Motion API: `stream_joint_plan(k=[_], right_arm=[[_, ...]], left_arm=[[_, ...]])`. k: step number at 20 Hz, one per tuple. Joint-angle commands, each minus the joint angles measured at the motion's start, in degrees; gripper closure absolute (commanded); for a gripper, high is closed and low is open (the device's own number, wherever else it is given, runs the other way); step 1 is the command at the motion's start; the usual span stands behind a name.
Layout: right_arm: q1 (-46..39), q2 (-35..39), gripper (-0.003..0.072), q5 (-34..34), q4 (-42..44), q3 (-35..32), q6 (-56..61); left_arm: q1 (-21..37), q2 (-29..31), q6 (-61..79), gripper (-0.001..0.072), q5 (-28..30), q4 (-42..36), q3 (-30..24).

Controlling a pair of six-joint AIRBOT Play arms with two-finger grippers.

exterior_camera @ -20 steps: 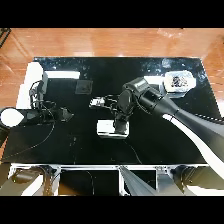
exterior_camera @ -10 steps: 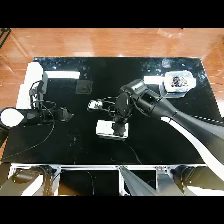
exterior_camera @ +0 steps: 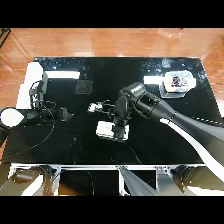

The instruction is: Fold the box and place the chain.

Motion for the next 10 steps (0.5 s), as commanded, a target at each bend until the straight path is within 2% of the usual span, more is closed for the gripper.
stream_joint_plan(k=[1,5,6,7,8,10], right_arm=[[-0.76,1.57,0.0418,0.72,2.03,-0.07,3.72],[-6.38,6.86,0.0419,0.35,10.84,-0.07,10.91],[-8.24,8.24,0.0447,-0.74,12.02,-0.15,14.71],[-10.47,10.23,0.0587,-1.49,12.9,-1.22,20.9],[-12.33,12.98,0.0662,-0.92,13.05,-4.17,26.16],[-14.49,21.03,0.0663,5.62,14.19,-16.24,35.85]], left_arm=[[0.0,-0.02,0.02,0.0088,-0.02,-0.15,-0.02],[0.0,-0.02,1.07,0.0088,0.09,-0.15,-0.02],[0.0,-0.02,1.55,0.0088,0.09,-0.15,-0.02],[0.0,-0.02,1.73,0.0088,0.09,-0.15,-0.02],[0.0,-0.02,2.14,0.0088,0.26,-0.15,0.0],[0.0,-0.04,4.59,0.0088,-0.35,-0.24,0.02]])
